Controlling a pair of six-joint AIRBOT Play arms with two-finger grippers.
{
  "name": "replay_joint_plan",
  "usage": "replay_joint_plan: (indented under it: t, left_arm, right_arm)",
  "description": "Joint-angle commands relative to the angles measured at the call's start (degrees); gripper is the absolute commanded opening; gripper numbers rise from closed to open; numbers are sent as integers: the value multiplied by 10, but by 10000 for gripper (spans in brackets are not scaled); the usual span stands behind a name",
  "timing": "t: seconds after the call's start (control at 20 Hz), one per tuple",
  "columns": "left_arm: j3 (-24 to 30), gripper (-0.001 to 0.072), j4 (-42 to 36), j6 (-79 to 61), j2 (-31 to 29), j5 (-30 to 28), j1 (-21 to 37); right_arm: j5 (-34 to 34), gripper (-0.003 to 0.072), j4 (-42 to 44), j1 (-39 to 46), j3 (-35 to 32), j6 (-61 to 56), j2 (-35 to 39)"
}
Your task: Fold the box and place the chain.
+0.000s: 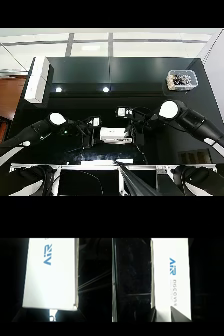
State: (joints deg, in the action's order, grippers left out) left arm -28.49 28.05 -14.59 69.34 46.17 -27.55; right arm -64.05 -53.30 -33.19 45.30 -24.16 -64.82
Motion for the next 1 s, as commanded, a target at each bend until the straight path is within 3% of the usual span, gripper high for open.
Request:
replay_joint_plan:
  t: [0.0, 0.1, 0.2, 0.95]
  left_arm:
    - [0, 410, 0, 0, 0, 0, 0]
    - [0, 410, 0, 0, 0, 0, 0]
    - [0, 410, 0, 0, 0, 0, 0]
    - [0, 410, 0, 0, 0, 0, 0]
  right_arm:
    - [2, 199, -18, -5, 0, -17, 0]
    - [2, 199, -18, -5, 0, -17, 0]
    - [2, 286, -18, -5, 0, -18, 0]
    - [13, 286, -16, -5, -1, -18, -12]
